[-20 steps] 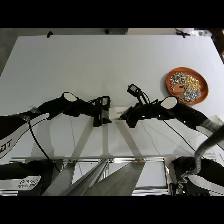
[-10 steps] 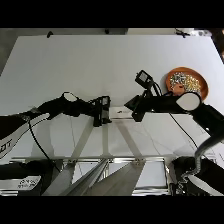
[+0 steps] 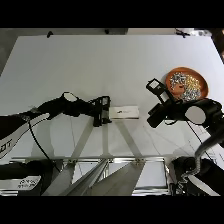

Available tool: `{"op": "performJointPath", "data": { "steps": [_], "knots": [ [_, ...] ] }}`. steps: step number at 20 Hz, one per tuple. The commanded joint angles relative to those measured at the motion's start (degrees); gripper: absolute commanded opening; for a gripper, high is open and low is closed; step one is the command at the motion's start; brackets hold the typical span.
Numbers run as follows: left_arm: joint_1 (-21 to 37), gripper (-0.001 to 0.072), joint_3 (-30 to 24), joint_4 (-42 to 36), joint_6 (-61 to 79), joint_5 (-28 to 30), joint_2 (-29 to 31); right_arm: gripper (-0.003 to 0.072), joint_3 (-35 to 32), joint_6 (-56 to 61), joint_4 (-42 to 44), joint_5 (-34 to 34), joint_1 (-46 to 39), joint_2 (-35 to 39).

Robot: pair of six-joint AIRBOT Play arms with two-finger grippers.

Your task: Fold the box and place the chain.

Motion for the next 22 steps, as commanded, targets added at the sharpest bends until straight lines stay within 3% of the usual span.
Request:
{"op": "performJointPath", "data": {
  "steps": [1,7,11,12,13,14,19,22],
  "knots": [
    [0.0,0.0271,0.0,0.0,0.0,0.0,0.0,0.0011,-2.4,-2.6,7.1,-6.7,0.0,-1.9],
    [0.0,0.0271,0.0,0.0,0.0,0.0,0.0,0.0013,-2.5,5.0,-0.5,-7.5,0.0,-3.6],
    [0.0,0.0264,0.0,-0.2,0.1,0.0,0.0,0.0014,-2.5,5.9,-1.0,-6.5,0.0,-3.6],
    [0.0,0.0219,0.0,-0.2,0.0,0.0,0.0,0.0014,-2.5,5.9,-1.0,-6.4,0.0,-3.6],
    [0.1,0.0079,0.0,0.1,0.0,0.0,0.3,0.0014,-2.5,5.9,-0.9,-6.3,0.0,-3.6],
    [0.3,0.0008,0.0,0.4,0.0,0.0,1.0,0.0013,-2.5,5.9,-1.0,-6.1,0.0,-3.6],
    [6.1,0.0005,0.0,2.8,-11.7,1.8,9.8,0.0013,-2.5,5.8,-1.1,-4.5,0.0,-3.6],
    [14.1,0.0004,0.0,14.2,-26.4,2.6,15.0,0.0013,-2.5,5.7,-1.1,-4.7,0.0,-3.6]
  ]
}}
